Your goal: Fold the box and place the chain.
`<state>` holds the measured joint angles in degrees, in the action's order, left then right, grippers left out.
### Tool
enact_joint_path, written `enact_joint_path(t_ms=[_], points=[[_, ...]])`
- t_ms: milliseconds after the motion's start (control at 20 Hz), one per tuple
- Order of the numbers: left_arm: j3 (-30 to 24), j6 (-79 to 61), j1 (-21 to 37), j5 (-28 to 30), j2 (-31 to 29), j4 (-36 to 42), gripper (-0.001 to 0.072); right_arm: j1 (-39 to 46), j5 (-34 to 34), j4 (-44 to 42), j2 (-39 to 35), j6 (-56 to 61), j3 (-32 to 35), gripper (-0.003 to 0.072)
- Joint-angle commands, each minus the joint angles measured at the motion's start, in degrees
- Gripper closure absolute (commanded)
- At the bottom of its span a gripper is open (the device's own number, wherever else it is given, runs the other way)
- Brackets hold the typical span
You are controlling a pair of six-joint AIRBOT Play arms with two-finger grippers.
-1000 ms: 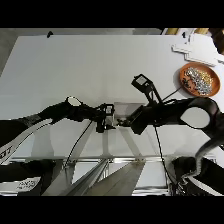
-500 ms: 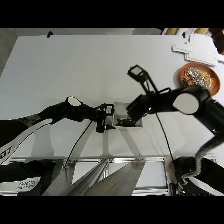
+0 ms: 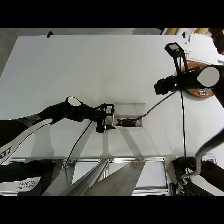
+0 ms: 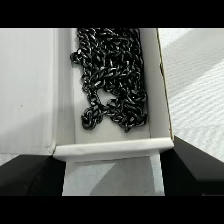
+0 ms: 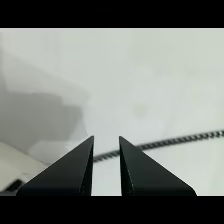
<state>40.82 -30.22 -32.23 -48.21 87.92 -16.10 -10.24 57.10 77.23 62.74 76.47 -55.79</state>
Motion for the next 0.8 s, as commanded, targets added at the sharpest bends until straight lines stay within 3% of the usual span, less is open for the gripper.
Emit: enact_joint_path(t_ms=[0, 100, 350, 750], points=[[0.02, 0.00, 0.00, 0.00, 0.02, 0.00, 0.0505, 3.32, -1.44, 2.05, 3.56, 0.20, 2.84, 0.0519], [0.02, 0.00, 0.00, 0.00, 0.02, 0.00, 0.0505, 3.28, -3.13, 1.81, 5.40, 0.68, 5.46, 0.0447], [0.02, 0.00, 0.00, 0.00, 0.02, 0.00, 0.0505, 3.28, -7.61, 2.10, 7.63, 1.51, 10.38, 0.0445], [0.02, 0.00, 0.00, 0.00, 0.02, 0.00, 0.0505, 3.02, -8.63, 2.16, 11.19, 1.60, 10.99, 0.0414]])
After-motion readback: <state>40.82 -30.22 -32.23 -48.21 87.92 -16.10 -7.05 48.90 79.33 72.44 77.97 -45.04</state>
